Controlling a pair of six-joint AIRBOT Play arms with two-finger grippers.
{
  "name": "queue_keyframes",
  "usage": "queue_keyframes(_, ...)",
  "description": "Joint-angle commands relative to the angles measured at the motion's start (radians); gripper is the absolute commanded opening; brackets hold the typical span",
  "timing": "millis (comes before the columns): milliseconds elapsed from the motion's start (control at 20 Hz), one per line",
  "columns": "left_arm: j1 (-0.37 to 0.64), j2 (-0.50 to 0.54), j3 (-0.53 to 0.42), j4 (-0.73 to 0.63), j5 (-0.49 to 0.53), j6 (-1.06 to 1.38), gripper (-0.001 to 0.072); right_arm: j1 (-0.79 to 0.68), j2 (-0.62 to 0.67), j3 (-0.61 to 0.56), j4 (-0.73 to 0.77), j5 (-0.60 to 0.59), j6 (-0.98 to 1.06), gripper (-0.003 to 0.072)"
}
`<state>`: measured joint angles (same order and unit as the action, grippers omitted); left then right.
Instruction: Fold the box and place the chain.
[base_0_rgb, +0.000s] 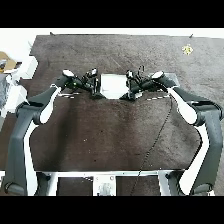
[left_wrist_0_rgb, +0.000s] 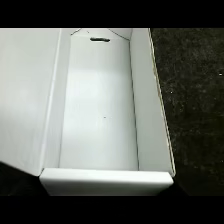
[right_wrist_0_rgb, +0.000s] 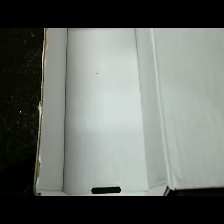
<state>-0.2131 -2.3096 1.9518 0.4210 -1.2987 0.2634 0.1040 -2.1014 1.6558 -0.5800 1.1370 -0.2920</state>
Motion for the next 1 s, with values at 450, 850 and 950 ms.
queue_keyframes(450,-0.004,-0.017,0.0,-0.018,0.001,0.008,0.0716,0.001,0.0,0.0,0.0,0.0,0.0,0.0385)
queue_keyframes(850,-0.004,-0.017,0.0,-0.005,-0.002,0.007,0.04,0.001,0.0,0.0,0.0,0.0,0.0,0.0385)
queue_keyframes(950,-0.004,-0.017,0.0,-0.005,-0.002,0.006,0.0403,0.001,0.0,0.0,0.0,0.0,0.0,0.0385)
